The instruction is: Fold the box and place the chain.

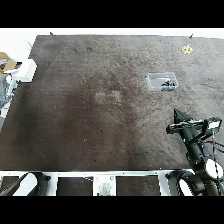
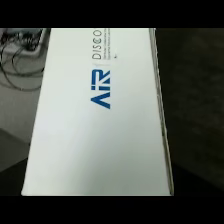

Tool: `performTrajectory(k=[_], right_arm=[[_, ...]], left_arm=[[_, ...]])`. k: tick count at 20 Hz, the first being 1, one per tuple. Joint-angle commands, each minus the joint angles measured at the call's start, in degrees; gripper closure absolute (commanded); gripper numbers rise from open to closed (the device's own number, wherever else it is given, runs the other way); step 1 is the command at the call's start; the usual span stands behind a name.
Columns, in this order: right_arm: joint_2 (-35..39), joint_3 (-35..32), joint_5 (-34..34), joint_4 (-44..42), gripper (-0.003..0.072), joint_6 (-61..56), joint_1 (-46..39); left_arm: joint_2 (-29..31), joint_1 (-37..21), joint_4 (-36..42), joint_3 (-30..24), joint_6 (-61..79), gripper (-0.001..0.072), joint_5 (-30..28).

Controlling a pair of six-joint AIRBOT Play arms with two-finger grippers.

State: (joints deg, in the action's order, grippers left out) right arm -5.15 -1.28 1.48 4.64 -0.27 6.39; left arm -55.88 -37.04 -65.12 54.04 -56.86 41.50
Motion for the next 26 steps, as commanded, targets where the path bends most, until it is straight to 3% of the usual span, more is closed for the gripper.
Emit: performTrajectory(k=[1,6,10,12,16,26], right_arm=[[0.02,-0.02,-0.2,0.0,0.0684,0.0,0.02],[0.02,-0.02,-0.17,-0.02,0.0684,0.0,0.09],[0.02,-0.02,-0.17,-0.04,0.0684,-0.04,0.09],[0.02,-0.02,-0.2,-0.02,0.0684,-0.04,0.09],[0.02,-0.02,-0.2,-0.02,0.0684,-0.07,0.09],[0.02,-0.02,-0.17,-0.02,0.0684,-0.04,0.09]], left_arm=[[0.07,-5.92,2.93,-8.9,6.99,0.0706,-0.09],[-9.27,-6.05,3.08,-7.52,11.8,0.0705,0.42],[-17.81,-6.03,7.74,-3.23,21.0,0.0705,7.1],[-21.22,-6.03,7.45,-0.76,21.35,0.0707,7.56],[-22.6,-5.86,7.26,0.35,21.31,0.0707,1.11],[-26.23,-5.86,6.19,0.33,24.46,0.0705,2.56]])
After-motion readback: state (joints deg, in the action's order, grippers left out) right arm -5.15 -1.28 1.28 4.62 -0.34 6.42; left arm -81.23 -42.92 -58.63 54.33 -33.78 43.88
